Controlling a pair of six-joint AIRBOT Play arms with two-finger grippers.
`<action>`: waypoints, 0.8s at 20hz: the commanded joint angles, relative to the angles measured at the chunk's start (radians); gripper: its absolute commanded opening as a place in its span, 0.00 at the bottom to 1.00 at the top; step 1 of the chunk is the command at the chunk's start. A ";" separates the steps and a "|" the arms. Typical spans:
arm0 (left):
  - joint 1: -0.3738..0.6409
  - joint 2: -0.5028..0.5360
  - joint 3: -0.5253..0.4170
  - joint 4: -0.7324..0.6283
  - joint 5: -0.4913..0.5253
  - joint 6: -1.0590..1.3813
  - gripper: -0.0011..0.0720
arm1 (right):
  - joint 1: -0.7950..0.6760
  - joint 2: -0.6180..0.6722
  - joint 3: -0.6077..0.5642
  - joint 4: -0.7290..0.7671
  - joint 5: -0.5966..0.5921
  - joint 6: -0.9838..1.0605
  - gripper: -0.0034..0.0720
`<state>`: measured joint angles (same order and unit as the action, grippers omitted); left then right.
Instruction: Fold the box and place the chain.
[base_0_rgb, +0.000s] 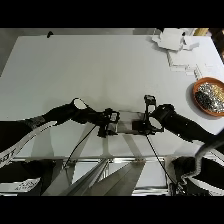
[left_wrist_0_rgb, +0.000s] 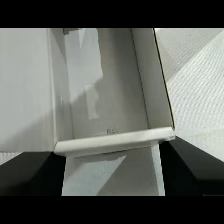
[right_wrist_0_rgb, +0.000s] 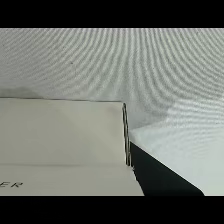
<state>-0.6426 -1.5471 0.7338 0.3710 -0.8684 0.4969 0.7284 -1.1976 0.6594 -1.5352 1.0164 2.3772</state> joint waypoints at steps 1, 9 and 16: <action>0.000 0.000 0.001 0.000 0.000 0.000 0.39 | 0.000 0.000 0.000 -0.034 0.032 -0.003 0.33; 0.000 0.000 0.001 0.000 0.000 0.000 0.39 | -0.002 0.000 0.000 -0.040 0.027 -0.030 0.33; 0.000 0.000 0.001 0.000 0.000 0.000 0.39 | -0.001 -0.011 -0.001 -0.039 -0.003 -0.029 0.27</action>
<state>-0.6426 -1.5471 0.7334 0.3706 -0.8684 0.4969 0.7273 -1.2011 0.6590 -1.5738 1.0218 2.3486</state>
